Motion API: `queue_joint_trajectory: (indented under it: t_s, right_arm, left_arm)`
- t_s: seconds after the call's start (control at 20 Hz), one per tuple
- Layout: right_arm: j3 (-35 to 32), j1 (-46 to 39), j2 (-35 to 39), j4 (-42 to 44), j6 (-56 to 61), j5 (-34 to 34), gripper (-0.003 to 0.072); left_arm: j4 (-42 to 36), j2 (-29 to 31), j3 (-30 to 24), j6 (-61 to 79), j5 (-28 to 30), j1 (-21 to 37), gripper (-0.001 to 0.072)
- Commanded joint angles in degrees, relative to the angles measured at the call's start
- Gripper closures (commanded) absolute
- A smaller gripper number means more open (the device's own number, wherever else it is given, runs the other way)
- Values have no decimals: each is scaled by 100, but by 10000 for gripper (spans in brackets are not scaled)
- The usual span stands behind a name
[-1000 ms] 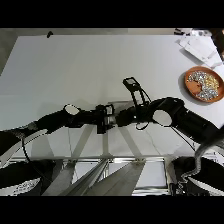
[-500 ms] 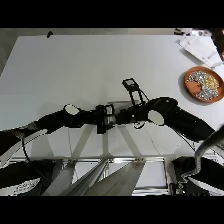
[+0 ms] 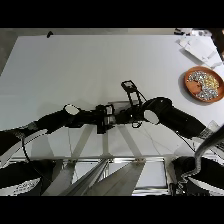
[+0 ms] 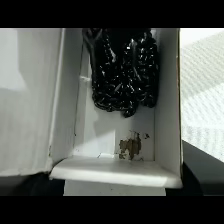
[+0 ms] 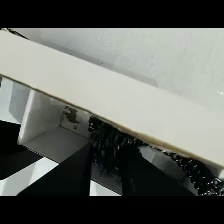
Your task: Fold the box and place the chain.
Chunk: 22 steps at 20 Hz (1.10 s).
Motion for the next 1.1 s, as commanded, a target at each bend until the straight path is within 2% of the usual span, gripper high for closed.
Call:
queue_joint_trajectory:
  t_s: [0.0,0.15,0.3,0.5,0.6,0.7,0.75,0.8,0.9,1.0,1.05]
  right_arm:
    - [-2,0,-11,-13,44,-7,456]
    - [0,0,55,-13,39,101,445]
    - [2,0,494,-236,26,535,445]
    - [7,-15,1585,-758,-503,2024,446]
    - [4,-299,2061,-1023,-1019,2686,446]
    - [0,-831,2378,-1023,-2162,2787,442]
    - [-4,-1091,2446,-931,-2973,2726,394]
    - [-4,-1364,2450,-730,-3956,2632,364]
    - [-7,-1886,2387,-138,-5451,2446,364]
    - [-9,-2304,2186,505,-6642,2369,362]
    - [-20,-2452,2037,752,-7189,2354,334]
  left_arm:
    - [0,0,-2,0,2,2,437]
    - [0,0,-2,0,2,2,437]
    - [0,0,-2,0,4,2,437]
    - [0,0,-2,0,2,2,437]
    - [0,0,-2,0,2,2,437]
    - [0,0,-2,0,2,2,437]
    - [0,0,-2,2,2,2,437]
    - [0,0,-2,0,2,2,437]
    - [0,0,-2,0,2,2,437]
    - [0,0,-2,2,2,2,437]
    - [0,0,-2,0,2,2,437]
